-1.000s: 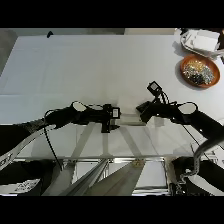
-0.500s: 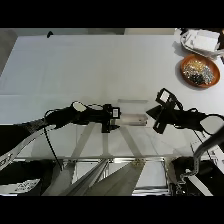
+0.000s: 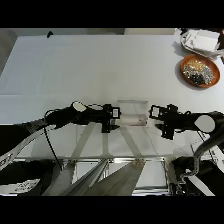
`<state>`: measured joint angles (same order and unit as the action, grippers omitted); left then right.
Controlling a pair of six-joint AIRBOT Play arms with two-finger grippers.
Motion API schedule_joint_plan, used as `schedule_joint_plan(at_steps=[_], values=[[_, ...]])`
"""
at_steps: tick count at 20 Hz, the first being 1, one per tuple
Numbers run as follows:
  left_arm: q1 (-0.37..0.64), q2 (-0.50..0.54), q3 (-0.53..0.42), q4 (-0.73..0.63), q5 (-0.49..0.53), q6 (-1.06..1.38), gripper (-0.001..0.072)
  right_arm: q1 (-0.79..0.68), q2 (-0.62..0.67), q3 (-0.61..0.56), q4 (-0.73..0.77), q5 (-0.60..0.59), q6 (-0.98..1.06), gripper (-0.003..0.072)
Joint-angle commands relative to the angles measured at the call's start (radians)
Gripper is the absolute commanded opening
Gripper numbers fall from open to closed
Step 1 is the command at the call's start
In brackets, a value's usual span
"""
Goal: Fold the box and place the chain.
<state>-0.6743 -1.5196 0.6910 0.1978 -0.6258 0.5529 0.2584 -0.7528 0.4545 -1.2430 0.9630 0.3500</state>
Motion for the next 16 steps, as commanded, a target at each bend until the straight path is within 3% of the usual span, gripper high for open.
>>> schedule_joint_plan(at_steps=[1,6,10,12,16], values=[[0.0,0.0,0.0,0.0,0.0,0.0,0.0088,0.0,-0.101,-0.001,0.043,-0.062,-0.127,0.032],[0.0,0.0,0.0,0.0,0.0,0.0,0.0088,0.0,-0.188,-0.001,0.123,-0.144,-0.333,0.0317],[0.0,0.0,0.0,0.0,0.0,0.0,0.0088,0.0,-0.26,-0.001,0.126,-0.144,-0.34,0.0309],[0.0,0.0,0.0,0.0,-0.002,0.0,0.0088,0.0,-0.263,-0.001,0.131,-0.149,-0.342,0.0252],[0.0,0.0,0.0,0.0,-0.003,0.0,0.0088,0.0,-0.263,-0.001,0.189,-0.17,-0.36,0.0235]])
